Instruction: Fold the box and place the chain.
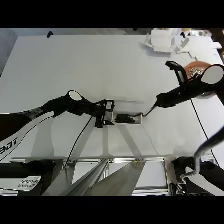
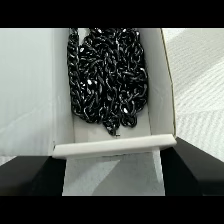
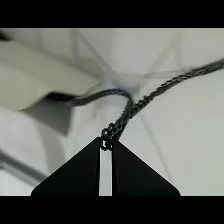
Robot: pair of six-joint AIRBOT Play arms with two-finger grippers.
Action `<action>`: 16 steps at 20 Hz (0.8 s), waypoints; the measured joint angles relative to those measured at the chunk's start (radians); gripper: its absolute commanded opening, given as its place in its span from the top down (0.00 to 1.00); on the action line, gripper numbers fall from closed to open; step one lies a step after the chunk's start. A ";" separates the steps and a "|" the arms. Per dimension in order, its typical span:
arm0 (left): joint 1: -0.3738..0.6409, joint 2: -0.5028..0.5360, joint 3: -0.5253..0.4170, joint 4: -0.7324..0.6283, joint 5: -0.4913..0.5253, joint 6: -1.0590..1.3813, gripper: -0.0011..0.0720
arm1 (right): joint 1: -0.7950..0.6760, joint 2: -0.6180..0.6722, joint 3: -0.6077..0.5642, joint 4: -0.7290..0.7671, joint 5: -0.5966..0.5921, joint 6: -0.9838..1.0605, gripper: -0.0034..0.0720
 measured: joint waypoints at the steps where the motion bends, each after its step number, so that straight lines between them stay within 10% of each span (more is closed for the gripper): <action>1: 0.000 0.000 0.000 0.000 0.000 0.000 0.70 | 0.034 0.012 0.000 0.026 0.002 -0.011 0.93; 16: 0.000 0.000 0.000 0.000 0.000 0.000 0.70 | 0.423 0.042 -0.001 0.243 -0.374 -0.065 0.93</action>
